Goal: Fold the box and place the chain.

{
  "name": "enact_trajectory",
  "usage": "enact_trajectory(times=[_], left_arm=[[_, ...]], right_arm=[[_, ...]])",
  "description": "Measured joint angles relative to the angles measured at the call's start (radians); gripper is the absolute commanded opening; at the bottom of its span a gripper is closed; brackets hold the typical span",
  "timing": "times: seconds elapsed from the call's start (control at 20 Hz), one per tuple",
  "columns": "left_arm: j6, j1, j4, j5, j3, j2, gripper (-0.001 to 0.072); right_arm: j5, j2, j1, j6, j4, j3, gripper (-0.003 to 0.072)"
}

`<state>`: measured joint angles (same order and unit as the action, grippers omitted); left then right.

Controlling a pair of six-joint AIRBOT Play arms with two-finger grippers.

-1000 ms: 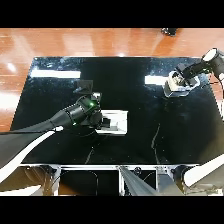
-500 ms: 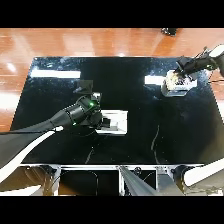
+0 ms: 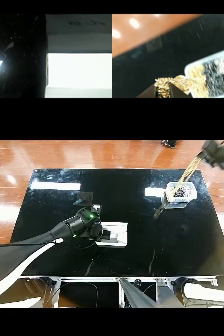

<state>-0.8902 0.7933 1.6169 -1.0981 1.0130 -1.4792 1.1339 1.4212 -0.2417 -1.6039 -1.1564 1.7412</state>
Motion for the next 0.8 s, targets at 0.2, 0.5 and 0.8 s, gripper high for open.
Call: enact_trajectory(times=[0.2,0.5,0.8], left_arm=[[0.0,0.0,0.0,0.0,0.0,0.0,0.0023],[0.0,0.0,0.0,0.001,0.0,0.0,0.0023],[0.0,0.0,0.001,0.001,0.0,0.0,0.0023]], right_arm=[[0.031,-0.142,0.013,0.048,0.022,0.082,0.003],[0.087,-0.341,0.082,0.087,0.05,0.139,0.0031],[0.174,-0.474,0.284,0.093,0.032,0.144,0.0031]])
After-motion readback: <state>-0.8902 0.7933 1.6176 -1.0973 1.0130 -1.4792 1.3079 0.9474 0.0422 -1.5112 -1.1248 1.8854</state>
